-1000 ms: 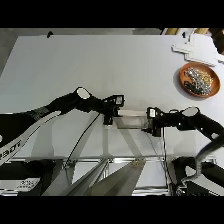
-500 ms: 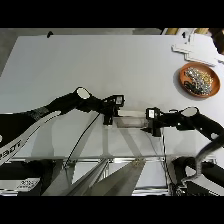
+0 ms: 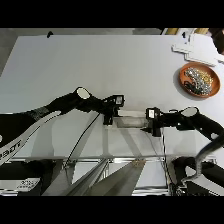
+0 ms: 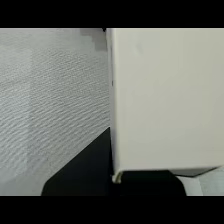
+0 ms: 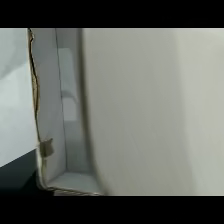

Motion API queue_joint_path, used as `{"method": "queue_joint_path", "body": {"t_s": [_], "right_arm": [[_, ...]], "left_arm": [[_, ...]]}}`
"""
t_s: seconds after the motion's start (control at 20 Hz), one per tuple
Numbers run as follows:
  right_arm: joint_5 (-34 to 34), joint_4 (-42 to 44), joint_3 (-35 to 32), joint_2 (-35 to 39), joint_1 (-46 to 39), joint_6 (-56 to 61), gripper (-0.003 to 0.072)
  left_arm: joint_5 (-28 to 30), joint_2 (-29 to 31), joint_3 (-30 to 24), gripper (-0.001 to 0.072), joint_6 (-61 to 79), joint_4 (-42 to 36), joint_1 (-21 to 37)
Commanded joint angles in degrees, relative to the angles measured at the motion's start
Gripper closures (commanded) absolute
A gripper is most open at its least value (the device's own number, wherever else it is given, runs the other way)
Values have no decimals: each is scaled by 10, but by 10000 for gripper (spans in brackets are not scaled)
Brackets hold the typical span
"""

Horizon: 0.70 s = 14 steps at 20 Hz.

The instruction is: Fold the box and place the chain.

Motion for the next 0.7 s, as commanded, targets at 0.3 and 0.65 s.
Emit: {"method": "queue_joint_path", "body": {"t_s": [0.3, 0.65], "right_arm": [[53, 0, 0, 16, -23, 24, -21], [43, 15, 0, 16, -23, -2, -7]], "left_arm": [[0, 0, 0, 700, 0, 0, 0], [0, 0, 0, 700, 0, 0, 0]]}}
